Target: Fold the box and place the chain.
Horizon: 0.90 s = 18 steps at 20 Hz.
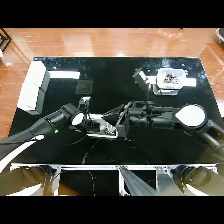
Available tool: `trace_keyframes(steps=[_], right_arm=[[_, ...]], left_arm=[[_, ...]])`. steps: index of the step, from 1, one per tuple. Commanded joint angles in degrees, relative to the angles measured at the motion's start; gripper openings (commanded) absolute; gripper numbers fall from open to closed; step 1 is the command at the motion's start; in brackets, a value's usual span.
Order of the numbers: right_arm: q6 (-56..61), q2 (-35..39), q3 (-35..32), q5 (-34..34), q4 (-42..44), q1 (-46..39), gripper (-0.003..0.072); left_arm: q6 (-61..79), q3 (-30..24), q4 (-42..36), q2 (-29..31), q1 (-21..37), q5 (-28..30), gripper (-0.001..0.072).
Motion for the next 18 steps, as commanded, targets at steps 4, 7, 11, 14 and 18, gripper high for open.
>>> trace_keyframes(steps=[4, 7, 11, 14, 18], right_arm=[[0.52, -3.43, 0.13, -2.64, -11.41, 2.51, 0.0029], [2.82, -3.43, 0.11, -2.14, -18.84, 2.43, 0.0456], [2.84, -2.23, 0.15, -0.9, -20.22, -1.31, 0.0687], [5.18, 1.05, 0.15, 3.48, -21.35, -8.24, 0.0687], [11.17, 1.68, 0.11, 12.17, -27.04, -16.68, 0.0687]], left_arm=[[0.02, 0.04, 0.02, -0.02, 0.02, -0.04, 0.0029], [0.02, 0.04, 0.02, -0.02, 0.02, -0.07, 0.0029], [0.02, 0.04, 0.0, -0.02, 0.02, -0.07, 0.0029], [0.02, 0.04, 0.0, -0.02, 0.02, -0.11, 0.0029], [0.02, 0.04, 0.0, -0.02, 0.02, -0.09, 0.0029]])
